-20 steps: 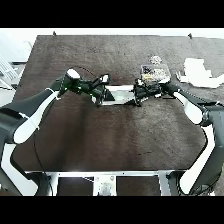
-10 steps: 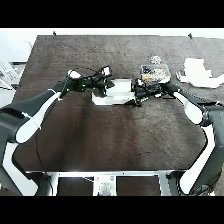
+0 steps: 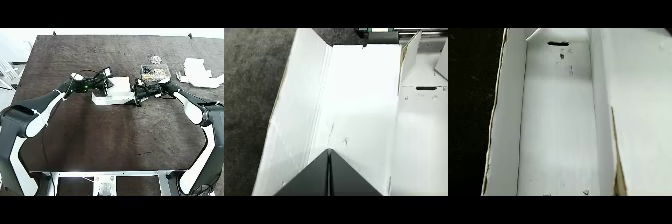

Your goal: Fold the box and place the chain.

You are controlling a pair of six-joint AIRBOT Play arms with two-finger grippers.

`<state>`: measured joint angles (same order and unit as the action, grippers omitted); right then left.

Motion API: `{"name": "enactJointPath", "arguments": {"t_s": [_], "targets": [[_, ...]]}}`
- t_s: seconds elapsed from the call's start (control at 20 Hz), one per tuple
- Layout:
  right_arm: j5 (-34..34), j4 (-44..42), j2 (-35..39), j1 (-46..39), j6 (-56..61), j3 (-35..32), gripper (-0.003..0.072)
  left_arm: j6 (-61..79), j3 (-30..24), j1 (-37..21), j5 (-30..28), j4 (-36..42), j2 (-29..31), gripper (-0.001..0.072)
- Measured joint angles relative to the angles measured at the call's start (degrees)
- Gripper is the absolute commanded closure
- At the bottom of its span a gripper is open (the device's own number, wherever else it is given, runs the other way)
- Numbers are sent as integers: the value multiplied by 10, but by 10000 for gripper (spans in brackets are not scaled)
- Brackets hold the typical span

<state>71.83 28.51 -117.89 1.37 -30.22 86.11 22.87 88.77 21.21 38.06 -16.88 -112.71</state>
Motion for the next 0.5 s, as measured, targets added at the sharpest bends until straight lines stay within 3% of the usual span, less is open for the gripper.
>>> {"name": "enactJointPath", "arguments": {"t_s": [0.5], "targets": [[0, 0, 0, 0, -1, 0, 110, -3, 1, -2, 25, -1, 8, 690]]}}
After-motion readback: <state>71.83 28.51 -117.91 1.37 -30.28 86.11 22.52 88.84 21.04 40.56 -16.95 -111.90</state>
